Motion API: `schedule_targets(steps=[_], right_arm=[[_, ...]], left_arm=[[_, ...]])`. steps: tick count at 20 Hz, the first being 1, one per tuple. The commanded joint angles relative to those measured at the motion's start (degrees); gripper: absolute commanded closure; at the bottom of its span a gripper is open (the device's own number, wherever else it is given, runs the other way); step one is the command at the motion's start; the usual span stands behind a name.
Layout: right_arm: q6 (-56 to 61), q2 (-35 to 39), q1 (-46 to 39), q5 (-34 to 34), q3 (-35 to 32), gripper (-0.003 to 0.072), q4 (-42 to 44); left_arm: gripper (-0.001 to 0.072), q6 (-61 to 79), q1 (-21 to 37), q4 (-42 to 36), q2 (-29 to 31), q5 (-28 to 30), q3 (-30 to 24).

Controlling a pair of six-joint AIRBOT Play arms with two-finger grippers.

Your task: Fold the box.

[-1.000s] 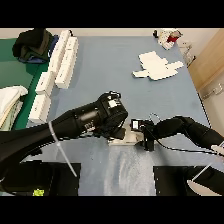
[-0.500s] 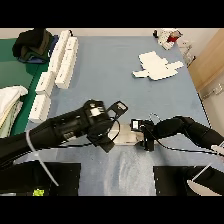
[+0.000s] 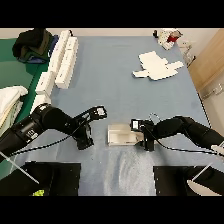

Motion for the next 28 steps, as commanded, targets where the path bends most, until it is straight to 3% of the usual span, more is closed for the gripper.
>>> schedule_targets(steps=[1,5,8,10,28], right_arm=[[0.02,0.02,0.02,0.0,0.07,0.0222,0.0],[0.02,0.02,0.02,0.0,0.07,0.0222,0.02],[0.02,0.02,0.02,0.0,0.07,0.0222,0.02],[0.02,0.02,0.02,0.0,0.07,0.0222,0.02],[0.02,0.02,0.02,0.0,0.07,0.0222,0.0]], left_arm=[[0.001,25.22,4.61,-12.87,-2.19,12.61,-5.62],[0.001,49.42,3.85,-27.36,-9.16,17.09,-8.55],[0.001,54.49,1.29,-33.11,-13.64,18.05,-8.94],[0.001,54.38,-0.37,-35.47,-15.82,21.99,-8.94],[0.001,54.27,-4.04,-39.32,-19.39,27.56,-8.87]])
